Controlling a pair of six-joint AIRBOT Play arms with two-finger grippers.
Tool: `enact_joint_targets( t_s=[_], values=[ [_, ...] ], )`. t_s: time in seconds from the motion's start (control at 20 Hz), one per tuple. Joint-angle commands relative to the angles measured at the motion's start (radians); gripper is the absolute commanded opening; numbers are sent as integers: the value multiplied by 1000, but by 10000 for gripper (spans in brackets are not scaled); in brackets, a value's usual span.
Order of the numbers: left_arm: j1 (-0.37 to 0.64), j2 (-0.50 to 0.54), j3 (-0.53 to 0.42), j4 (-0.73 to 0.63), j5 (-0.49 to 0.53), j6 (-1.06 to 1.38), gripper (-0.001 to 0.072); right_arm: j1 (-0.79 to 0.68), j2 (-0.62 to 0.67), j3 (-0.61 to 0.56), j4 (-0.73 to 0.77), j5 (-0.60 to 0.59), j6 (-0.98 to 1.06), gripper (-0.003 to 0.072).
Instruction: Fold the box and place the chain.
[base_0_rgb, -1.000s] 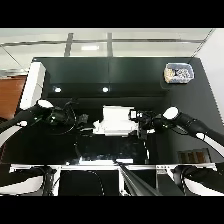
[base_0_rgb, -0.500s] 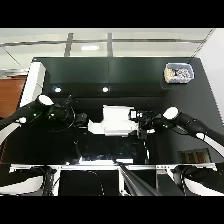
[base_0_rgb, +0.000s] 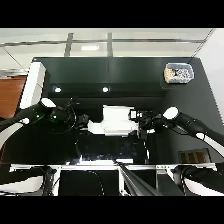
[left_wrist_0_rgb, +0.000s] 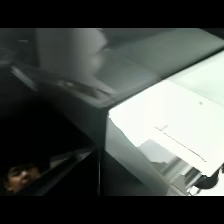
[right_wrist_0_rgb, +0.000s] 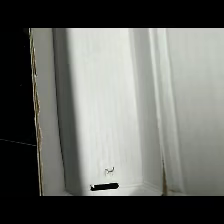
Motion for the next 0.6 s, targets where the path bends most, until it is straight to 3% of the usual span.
enact_joint_targets(
  t_s=[0.0,0.15,0.35,0.4,0.45,0.5,0.55],
  values=[
    [-19,-25,-14,-135,3,140,24,0,0,0,0,0,0,57],
    [-2,-24,0,-261,-57,249,23,0,0,0,0,0,0,57],
    [0,-24,51,-253,-138,244,48,0,0,0,0,0,0,57],
    [-2,-24,61,-253,-158,244,216,0,0,0,0,0,0,57],
    [-5,-24,68,-252,-169,243,469,0,0,0,0,0,0,57],
    [-6,-24,74,-247,-171,218,546,0,0,0,0,0,0,57],
    [-6,-24,78,-241,-170,200,546,0,0,0,0,0,0,57]
  ],
)
